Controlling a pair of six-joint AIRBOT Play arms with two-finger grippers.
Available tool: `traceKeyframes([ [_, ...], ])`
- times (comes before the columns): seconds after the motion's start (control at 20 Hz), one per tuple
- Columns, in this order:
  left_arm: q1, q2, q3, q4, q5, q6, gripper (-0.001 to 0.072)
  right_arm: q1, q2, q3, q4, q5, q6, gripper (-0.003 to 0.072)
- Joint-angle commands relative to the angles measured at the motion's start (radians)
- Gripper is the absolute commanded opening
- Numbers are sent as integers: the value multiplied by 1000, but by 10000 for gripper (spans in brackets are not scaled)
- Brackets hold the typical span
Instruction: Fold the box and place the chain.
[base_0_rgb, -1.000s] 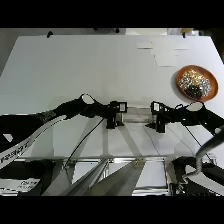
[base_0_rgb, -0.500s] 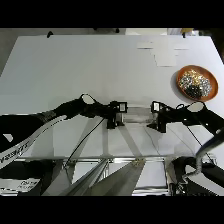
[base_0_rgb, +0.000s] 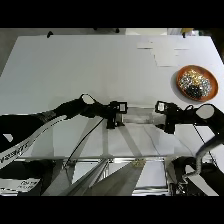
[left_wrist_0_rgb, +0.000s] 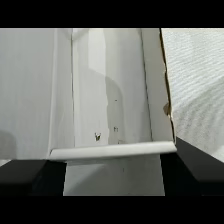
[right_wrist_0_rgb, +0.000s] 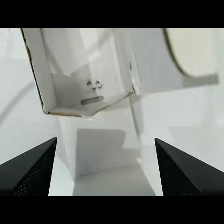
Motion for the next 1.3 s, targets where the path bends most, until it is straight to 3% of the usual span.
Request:
traceKeyframes([
  [0.0,0,0,0,0,0,0,207,0,150,0,-9,24,72,634],
  [0.05,0,0,0,0,0,-1,207,0,180,0,31,34,72,611],
  [0.15,0,0,0,0,1,0,207,0,206,0,167,59,64,350],
  [0.2,0,0,0,0,1,-1,207,0,204,0,253,77,53,259],
  [0.3,0,0,0,0,1,0,207,1,188,0,403,85,50,141],
  [0.4,0,0,0,0,1,0,207,1,145,0,431,53,42,24],
  [0.7,0,0,0,0,1,0,207,1,-113,0,531,-255,63,23],
  [0.85,0,0,0,0,1,0,207,1,-199,0,541,-270,60,23],
  [1.25,0,0,0,0,1,-1,207,1,-190,1,482,-251,56,23],
])
